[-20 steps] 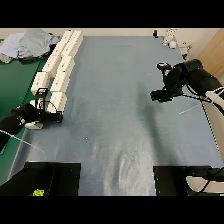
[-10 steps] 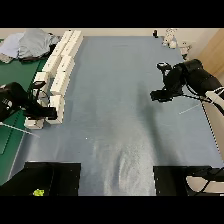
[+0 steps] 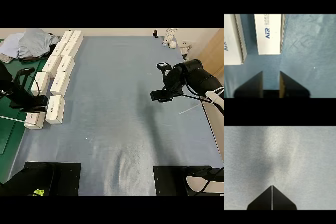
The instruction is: Fold the box.
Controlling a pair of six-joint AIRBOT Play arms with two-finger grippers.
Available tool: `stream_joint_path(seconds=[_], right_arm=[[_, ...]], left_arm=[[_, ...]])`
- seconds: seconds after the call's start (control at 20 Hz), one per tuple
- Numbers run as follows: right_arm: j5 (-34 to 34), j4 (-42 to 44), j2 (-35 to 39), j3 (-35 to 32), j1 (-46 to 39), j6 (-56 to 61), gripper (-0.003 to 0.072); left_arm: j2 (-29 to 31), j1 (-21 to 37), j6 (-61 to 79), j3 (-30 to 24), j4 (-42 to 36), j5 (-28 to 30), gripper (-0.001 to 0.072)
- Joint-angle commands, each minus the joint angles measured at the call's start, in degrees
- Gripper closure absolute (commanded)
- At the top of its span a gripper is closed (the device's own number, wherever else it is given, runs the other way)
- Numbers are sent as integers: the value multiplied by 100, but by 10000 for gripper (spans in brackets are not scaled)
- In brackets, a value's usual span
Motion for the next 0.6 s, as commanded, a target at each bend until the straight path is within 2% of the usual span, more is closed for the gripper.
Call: stream_joint_path(seconds=[0.0, 0.1, 0.25, 0.35, 0.45, 0.55], right_arm=[[2, 0, -4, 4, -4, 0, 675], [2, 0, -4, 4, -4, 0, 675], [2, 2, -4, 4, -2, 0, 675], [2, 0, -4, 4, -4, 0, 675], [4, 2, -4, 4, -2, 0, 675], [2, 0, -4, 4, -2, 0, 675]], left_arm=[[2, -11, -203, 442, -789, -479, 697], [2, -247, -160, 446, -1674, -387, 698], [-9, -1464, -271, 446, -1735, 179, 698], [-42, -2393, -382, 448, -1735, 870, 697], [-120, -3058, -463, 446, -1733, 1467, 697], [-240, -3475, -461, 446, -1735, 1845, 697]])
